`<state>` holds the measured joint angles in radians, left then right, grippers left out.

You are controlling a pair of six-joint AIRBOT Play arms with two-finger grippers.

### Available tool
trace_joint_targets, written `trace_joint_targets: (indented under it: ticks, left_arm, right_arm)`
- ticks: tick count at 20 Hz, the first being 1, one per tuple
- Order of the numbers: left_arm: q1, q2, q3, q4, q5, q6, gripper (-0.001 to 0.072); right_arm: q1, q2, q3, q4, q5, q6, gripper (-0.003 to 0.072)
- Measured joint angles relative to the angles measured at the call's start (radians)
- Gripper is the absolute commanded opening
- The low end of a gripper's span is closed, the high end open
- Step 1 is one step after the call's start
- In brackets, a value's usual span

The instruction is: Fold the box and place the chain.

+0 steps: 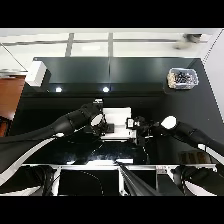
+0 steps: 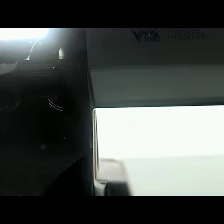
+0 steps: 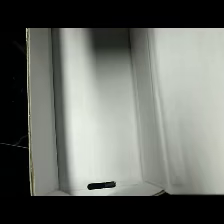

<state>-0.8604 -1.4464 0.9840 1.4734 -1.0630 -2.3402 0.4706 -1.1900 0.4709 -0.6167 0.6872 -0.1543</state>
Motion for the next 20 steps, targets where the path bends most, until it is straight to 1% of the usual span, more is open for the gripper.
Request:
trace_joint_targets:
  ticks: [4, 10, 13, 17, 18, 19, 20]
  left_arm:
    - [0.002, 0.0, 0.0, 0.009, -0.021, 0.004, 0.0026]
    - [0.006, 0.002, 0.011, 0.019, -0.048, 0.011, 0.0029]
    - [0.006, 0.003, 0.029, 0.019, -0.044, 0.012, 0.003]
    - [0.006, 0.003, 0.042, 0.019, -0.039, 0.013, 0.003]
    - [0.006, 0.003, 0.043, 0.019, -0.04, 0.016, 0.003]
    - [0.006, 0.002, 0.044, 0.022, -0.039, 0.022, 0.003]
    - [0.006, 0.0, 0.045, 0.025, -0.039, 0.025, 0.003]
  right_arm:
    - [-0.006, 0.058, -0.001, -0.091, 0.027, 0.103, 0.072]
    - [-0.008, 0.172, -0.001, -0.214, 0.059, 0.151, 0.072]
    - [-0.008, 0.191, -0.001, -0.244, 0.066, 0.158, 0.072]
    - [-0.007, 0.197, -0.001, -0.238, 0.082, 0.161, 0.072]
    - [-0.006, 0.198, -0.001, -0.234, 0.084, 0.161, 0.0678]
    - [-0.006, 0.198, -0.001, -0.233, 0.085, 0.16, 0.061]
    - [-0.006, 0.196, -0.001, -0.232, 0.085, 0.159, 0.061]
